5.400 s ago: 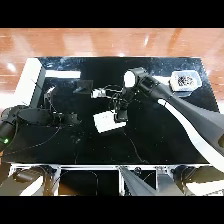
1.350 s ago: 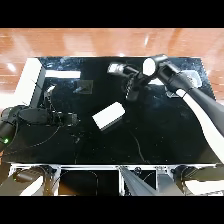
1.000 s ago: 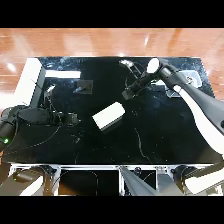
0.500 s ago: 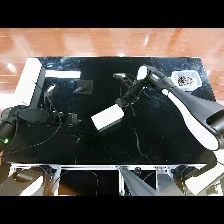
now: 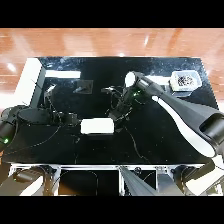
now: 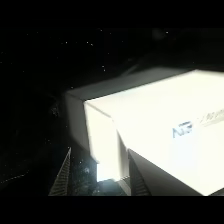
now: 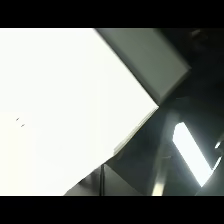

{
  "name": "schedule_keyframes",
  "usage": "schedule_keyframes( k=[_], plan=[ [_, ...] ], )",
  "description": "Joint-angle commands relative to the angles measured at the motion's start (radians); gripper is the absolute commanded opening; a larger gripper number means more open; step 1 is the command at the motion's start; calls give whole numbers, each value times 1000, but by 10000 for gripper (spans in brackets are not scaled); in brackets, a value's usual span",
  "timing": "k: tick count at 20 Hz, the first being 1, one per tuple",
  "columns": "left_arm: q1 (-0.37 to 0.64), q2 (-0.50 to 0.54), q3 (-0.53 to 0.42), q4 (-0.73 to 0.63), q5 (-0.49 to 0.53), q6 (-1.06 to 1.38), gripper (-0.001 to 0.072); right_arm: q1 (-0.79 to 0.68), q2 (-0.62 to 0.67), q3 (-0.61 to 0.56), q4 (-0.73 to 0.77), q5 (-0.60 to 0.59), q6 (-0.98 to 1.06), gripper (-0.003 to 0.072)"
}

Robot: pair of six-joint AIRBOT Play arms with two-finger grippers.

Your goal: Fold the box and place the chain.

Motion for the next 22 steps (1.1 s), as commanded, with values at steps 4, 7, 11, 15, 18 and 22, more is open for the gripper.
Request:
schedule_keyframes(
  k=[4, 7, 11, 15, 18, 22],
  plan=[
    [33, 0, 28, 133, 27, 8, 466, -49, 98, 0, -106, 135, -23, 43],
    [156, 0, 87, 157, 43, 34, 466, -114, 171, 8, -185, 101, -72, 637],
    [271, 0, 111, 105, 97, 53, 466, -80, 189, 74, -107, -5, -237, 717],
    [272, 0, 111, 105, 136, 53, 466, 108, 185, 93, -126, -116, -361, 717],
    [270, 0, 111, 101, 156, 53, 466, 227, 151, 92, -280, -150, -365, 717],
    [269, 0, 111, 101, 162, 53, 466, 251, 113, 90, -234, -149, -365, 718]
  ],
)
